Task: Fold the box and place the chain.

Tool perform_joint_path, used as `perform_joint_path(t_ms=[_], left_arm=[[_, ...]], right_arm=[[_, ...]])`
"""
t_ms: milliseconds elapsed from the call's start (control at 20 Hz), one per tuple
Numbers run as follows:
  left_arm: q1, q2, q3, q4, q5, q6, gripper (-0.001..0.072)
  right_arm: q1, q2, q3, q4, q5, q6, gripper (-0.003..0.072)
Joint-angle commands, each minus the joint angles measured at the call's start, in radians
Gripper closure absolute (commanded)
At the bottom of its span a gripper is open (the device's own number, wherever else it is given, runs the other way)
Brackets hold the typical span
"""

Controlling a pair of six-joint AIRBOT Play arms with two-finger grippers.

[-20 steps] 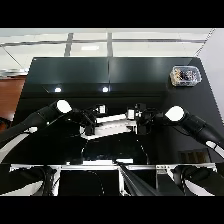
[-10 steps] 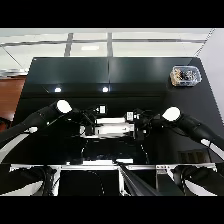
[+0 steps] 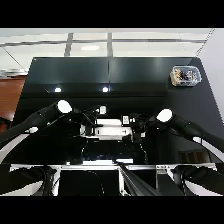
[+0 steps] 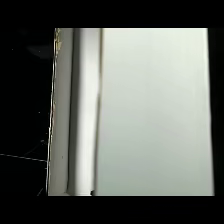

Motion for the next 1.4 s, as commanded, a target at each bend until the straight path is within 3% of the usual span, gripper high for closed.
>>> perform_joint_path(t_ms=[0,1350], left_arm=[[0.000,0.000,0.001,-0.001,0.002,-0.001,0.0680],[0.001,0.000,0.001,0.000,-0.005,-0.001,0.0680]], right_arm=[[0.001,-0.021,-0.001,-0.004,0.000,-0.002,0.0059],[-0.024,-0.041,-0.005,-0.022,-0.034,0.030,0.0060]])
